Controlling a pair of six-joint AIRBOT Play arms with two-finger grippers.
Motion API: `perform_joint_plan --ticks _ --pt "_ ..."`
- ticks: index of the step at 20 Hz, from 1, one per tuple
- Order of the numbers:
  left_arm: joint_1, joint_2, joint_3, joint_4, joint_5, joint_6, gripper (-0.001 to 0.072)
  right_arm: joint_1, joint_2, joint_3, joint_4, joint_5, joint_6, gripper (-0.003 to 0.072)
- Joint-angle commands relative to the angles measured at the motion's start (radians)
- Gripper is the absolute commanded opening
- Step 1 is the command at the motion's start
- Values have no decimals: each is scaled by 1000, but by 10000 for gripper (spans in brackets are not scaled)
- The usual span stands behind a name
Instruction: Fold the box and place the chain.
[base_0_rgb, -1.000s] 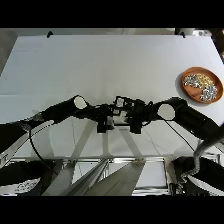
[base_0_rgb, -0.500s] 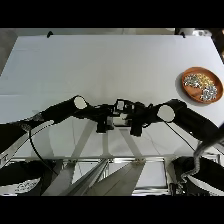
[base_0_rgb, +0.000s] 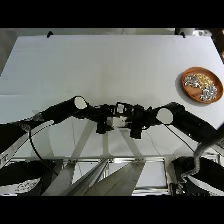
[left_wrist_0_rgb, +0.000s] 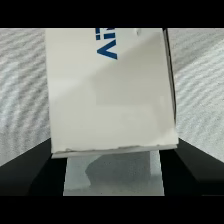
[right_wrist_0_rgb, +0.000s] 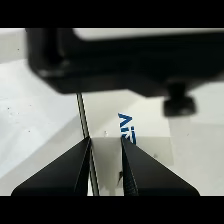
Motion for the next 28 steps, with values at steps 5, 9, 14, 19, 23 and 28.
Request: perform_joint_plan --ticks 5,9,14,19,23,28 --pt "0 1 0 -2 5 -1 252 1 0 -20 -1 -25 4 185" --pt "0 1 0 -2 5 -1 252 1 7 -19 0 -47 4 202" --pt "0 1 0 -2 5 -1 252 1 76 -19 -2 -106 3 351" --pt "0 1 0 -2 5 -1 252 1 91 -19 -3 -106 4 348" --pt "0 1 0 -2 5 -1 252 -2 95 -26 88 -132 3 13" --pt "0 1 0 -2 5 -1 252 -2 95 -100 230 -212 -49 13"
